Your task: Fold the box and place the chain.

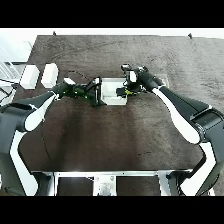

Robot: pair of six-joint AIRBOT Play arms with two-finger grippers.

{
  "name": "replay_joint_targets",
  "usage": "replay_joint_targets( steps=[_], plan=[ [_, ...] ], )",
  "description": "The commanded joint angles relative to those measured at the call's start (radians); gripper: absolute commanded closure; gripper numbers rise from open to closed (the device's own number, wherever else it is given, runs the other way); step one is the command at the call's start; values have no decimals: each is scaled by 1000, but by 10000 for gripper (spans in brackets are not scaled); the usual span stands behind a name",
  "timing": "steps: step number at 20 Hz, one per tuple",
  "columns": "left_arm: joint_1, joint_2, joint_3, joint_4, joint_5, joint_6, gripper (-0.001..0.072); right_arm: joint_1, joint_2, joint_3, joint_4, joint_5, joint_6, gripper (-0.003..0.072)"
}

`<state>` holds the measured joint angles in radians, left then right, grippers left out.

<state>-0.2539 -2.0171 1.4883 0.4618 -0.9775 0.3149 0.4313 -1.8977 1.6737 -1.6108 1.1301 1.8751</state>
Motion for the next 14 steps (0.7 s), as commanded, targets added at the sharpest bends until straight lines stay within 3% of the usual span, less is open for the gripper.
replay_joint_targets(
  steps=[1,4,7,9,14],
  plan=[
    [0,0,0,0,0,0,240,9,-22,26,-3,76,64,406],
    [0,0,0,0,0,0,241,12,-23,26,-2,76,112,520],
    [0,0,0,0,0,0,241,12,-26,25,-1,77,158,541],
    [0,0,0,0,0,0,240,12,-26,25,-1,76,177,643],
    [0,0,0,0,0,0,241,12,-26,25,-6,75,186,668]
  ],
)
